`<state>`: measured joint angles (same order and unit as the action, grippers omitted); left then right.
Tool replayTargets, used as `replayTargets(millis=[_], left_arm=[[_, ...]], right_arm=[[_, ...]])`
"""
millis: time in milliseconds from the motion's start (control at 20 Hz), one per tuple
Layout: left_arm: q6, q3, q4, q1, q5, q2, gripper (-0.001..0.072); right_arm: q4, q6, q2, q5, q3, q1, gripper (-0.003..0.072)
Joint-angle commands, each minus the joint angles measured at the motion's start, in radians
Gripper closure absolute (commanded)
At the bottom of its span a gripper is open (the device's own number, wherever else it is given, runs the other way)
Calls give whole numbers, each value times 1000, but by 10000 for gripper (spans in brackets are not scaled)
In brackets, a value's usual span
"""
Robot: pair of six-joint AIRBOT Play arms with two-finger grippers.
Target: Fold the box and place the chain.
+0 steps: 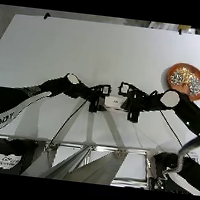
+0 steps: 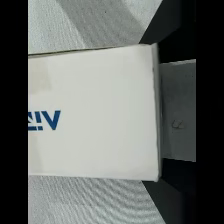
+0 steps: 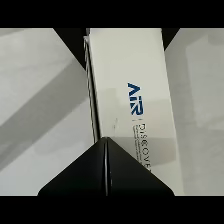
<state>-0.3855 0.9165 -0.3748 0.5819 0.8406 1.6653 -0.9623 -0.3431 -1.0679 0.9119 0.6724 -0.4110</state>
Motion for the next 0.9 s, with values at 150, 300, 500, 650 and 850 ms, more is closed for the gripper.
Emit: replayTargets(millis=[150, 300, 500, 650, 850], left_arm=[[0, 0, 0, -1, 2, 0, 439], [0, 0, 0, -1, 2, 0, 439], [0, 0, 0, -1, 1, 0, 439], [0, 0, 0, -1, 2, 0, 439], [0, 0, 0, -1, 2, 0, 439]], right_arm=[[-3, -3, -18, 11, -14, 0, 665], [-6, -3, -29, -7, -39, 0, 665], [-6, -3, -32, -31, -58, 0, 665], [-10, -4, -32, -31, -60, 0, 665], [-9, -4, -23, -50, -60, 0, 665]])
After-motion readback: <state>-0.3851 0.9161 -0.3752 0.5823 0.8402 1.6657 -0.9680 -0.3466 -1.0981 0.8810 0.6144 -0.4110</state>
